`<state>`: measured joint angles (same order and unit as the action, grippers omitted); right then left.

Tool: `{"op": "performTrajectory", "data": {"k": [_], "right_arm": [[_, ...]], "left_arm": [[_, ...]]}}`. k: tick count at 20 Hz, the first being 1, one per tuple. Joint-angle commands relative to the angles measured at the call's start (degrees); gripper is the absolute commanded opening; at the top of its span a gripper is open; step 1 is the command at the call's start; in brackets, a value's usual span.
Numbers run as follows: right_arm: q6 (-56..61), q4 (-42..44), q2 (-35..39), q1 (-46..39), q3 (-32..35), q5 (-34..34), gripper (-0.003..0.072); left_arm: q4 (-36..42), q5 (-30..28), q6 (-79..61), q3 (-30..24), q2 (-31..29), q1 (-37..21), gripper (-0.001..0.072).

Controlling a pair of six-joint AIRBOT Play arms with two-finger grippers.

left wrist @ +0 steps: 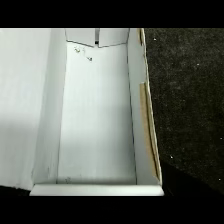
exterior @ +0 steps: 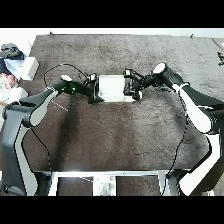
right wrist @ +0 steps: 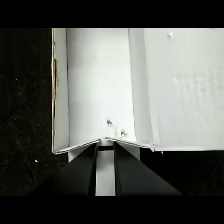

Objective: Fold the box and place the chain.

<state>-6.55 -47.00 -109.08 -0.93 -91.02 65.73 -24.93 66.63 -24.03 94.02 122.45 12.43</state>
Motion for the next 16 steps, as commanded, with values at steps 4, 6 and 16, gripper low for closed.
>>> {"op": "performTrajectory", "data": {"k": [4, 6, 16], "right_arm": [[-0.4, 2.3, -0.6, 0.8, 0.0, 0.7, 0.0172], [-2.0, 2.2, -1.0, 1.7, 0.0, 0.7, 0.0172], [-5.7, 1.4, -1.2, 1.7, 0.0, -0.7, 0.0595]], "left_arm": [[0.0, 0.0, 0.0, 0.0, 0.0, 0.0, 0.0284], [0.0, 0.0, 0.0, 0.0, 0.0, 0.0, 0.0284], [0.0, 0.0, 0.0, 0.0, 0.0, 0.0, 0.0284]]}}
